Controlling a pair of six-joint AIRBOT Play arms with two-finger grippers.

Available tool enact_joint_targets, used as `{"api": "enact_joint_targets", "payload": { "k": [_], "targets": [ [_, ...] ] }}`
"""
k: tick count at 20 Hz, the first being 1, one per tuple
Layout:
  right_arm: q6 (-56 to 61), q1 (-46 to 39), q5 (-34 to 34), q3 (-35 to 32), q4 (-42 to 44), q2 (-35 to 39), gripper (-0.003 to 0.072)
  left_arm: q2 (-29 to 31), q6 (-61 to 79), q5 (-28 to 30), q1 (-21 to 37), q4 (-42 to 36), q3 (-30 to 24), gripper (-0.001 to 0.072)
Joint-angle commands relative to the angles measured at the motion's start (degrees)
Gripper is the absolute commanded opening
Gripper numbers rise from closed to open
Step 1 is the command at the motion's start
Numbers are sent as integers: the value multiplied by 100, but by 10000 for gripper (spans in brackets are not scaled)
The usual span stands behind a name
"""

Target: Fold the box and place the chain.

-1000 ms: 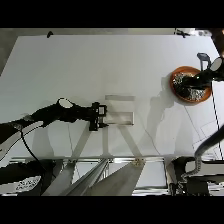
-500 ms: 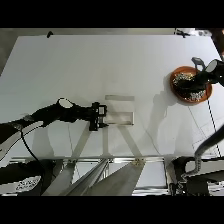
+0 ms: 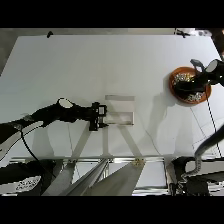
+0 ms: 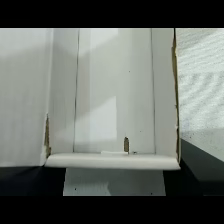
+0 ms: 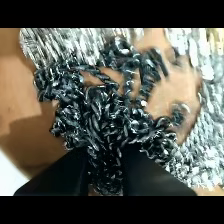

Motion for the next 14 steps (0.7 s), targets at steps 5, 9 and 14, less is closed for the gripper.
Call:
{"api": "enact_joint_targets", "payload": {
  "k": [5,9,14],
  "targets": [
    [-2,2,-55,13,26,1233,7,-2,2,2,0,2,4,209],
    [-177,129,389,13,22,2052,7,-2,2,0,0,0,4,209],
    [-184,728,680,13,24,3097,6,-2,2,0,0,0,4,209]
  ]
}}
